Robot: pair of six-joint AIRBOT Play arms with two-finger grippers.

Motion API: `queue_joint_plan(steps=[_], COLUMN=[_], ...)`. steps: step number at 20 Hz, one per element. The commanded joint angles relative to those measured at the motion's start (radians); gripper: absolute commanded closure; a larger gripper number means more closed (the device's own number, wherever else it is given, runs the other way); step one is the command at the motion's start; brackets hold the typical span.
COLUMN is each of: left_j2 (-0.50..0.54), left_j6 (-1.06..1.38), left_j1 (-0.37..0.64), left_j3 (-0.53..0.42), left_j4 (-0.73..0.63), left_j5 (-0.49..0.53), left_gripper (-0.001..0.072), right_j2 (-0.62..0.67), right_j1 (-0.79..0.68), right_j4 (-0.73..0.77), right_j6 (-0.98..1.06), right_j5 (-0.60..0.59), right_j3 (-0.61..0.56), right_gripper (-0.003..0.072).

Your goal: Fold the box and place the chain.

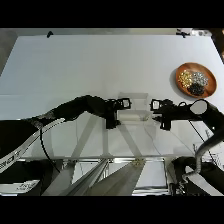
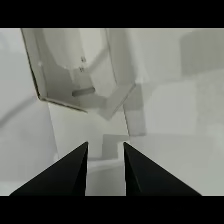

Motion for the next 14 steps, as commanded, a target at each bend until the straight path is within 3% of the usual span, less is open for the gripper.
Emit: queue_joint_plan(steps=[1, 6, 11, 14], left_j2=[-0.004, -0.004, -0.004, -0.004], left_j6=[0.000, 0.000, 0.000, 0.000], left_j1=[-0.001, -0.001, -0.001, -0.001], left_j3=[0.000, 0.000, 0.000, 0.000], left_j4=[0.004, 0.008, 0.008, 0.008], left_j5=[0.000, 0.003, 0.003, 0.003], left_gripper=[0.0394, 0.0394, 0.0394, 0.0394], right_j2=[-0.028, -0.058, -0.074, -0.078], right_j1=[0.000, 0.002, 0.005, 0.055], right_j4=[0.093, 0.122, 0.249, 0.251], right_j6=[-0.070, -0.095, -0.171, -0.174], right_j5=[0.002, 0.056, 0.066, 0.045], right_j3=[0.000, 0.000, 0.000, 0.000], right_gripper=[0.0470, 0.0474, 0.0589, 0.0592])
